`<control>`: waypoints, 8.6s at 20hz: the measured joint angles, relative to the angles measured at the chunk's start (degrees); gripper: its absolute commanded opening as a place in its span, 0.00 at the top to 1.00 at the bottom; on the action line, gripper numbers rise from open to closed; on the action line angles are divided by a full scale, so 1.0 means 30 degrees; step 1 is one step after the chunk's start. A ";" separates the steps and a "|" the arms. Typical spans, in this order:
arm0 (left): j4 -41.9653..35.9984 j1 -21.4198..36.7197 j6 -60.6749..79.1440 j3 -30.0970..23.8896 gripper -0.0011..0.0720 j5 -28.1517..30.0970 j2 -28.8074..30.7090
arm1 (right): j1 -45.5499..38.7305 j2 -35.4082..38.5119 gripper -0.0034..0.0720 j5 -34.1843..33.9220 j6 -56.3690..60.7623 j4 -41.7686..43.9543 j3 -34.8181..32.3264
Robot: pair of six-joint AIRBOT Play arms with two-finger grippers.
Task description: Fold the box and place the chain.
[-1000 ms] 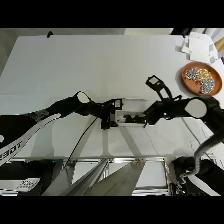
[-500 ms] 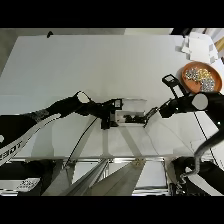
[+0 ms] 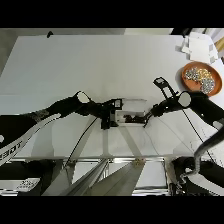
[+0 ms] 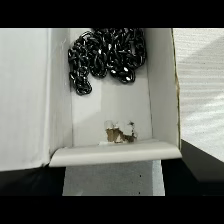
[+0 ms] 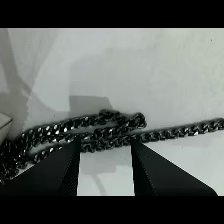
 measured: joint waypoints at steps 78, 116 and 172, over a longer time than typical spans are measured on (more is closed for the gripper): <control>0.0000 0.0007 0.0000 0.0000 0.97 0.0000 0.0000 | 0.0044 0.3956 0.30 -0.2433 -2.6148 0.8779 -0.5421; 0.0000 0.0000 0.0000 0.0000 0.97 0.0000 0.0000 | 0.4473 0.9420 0.94 -0.0816 -2.0130 1.4797 -0.0364; 0.0000 0.0000 0.0000 0.0000 0.97 0.0000 0.0000 | 0.1836 0.3752 0.94 -0.3796 -1.8455 0.6171 -0.5727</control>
